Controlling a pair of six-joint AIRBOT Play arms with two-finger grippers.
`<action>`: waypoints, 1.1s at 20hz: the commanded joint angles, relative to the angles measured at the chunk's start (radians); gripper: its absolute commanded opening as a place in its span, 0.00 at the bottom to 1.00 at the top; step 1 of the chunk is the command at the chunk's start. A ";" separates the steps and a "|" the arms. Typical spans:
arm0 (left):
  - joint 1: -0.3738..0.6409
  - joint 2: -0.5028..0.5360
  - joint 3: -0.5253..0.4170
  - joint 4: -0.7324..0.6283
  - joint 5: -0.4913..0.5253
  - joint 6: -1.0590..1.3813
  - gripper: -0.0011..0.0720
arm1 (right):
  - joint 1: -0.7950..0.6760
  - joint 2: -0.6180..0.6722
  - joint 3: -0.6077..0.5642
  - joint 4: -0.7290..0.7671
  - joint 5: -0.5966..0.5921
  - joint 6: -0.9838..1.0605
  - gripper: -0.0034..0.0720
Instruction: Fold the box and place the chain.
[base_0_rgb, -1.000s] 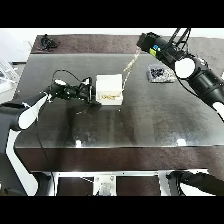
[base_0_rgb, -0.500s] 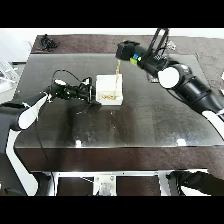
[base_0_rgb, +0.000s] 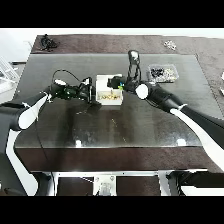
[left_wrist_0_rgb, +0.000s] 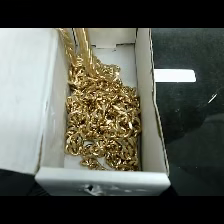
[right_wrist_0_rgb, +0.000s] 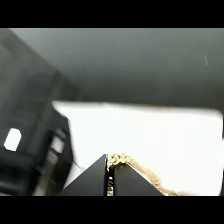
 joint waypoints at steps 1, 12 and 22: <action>0.000 0.001 0.000 0.000 0.000 0.000 0.58 | -0.018 -0.065 -0.013 0.002 0.224 -0.102 0.36; 0.000 0.001 0.000 0.000 0.000 0.000 0.59 | -0.273 0.095 0.322 0.069 0.349 -0.754 0.28; 0.000 0.001 0.000 0.000 0.000 0.000 0.58 | -0.473 -0.284 0.474 0.786 0.673 -1.403 0.05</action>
